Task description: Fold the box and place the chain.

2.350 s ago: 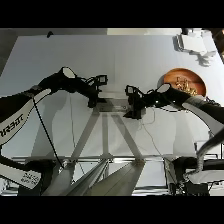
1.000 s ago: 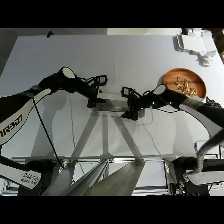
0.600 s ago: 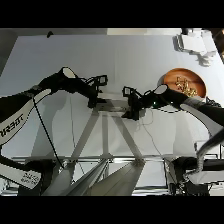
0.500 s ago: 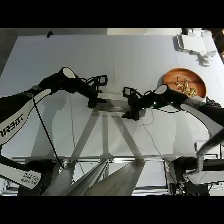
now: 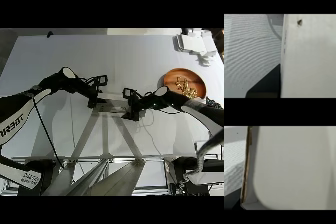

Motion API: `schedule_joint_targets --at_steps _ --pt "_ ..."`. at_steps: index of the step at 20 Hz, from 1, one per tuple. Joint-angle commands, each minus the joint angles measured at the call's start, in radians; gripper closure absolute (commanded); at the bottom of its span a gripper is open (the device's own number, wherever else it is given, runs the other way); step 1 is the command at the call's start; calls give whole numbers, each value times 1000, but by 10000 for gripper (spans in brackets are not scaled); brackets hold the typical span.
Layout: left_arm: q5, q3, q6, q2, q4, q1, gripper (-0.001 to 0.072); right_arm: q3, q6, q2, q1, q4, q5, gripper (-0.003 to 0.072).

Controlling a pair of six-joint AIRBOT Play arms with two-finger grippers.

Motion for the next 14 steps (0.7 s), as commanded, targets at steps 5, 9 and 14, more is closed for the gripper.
schedule_joint_targets --at_steps 5,9,14 --pt "0 1 0 0 0 0 703 0 1 25 -25 7 -46 -13" --pt "0 1 0 0 0 0 703 0 1 27 -24 6 -30 -13" --pt "0 1 0 0 0 0 703 0 0 27 -11 7 12 0"
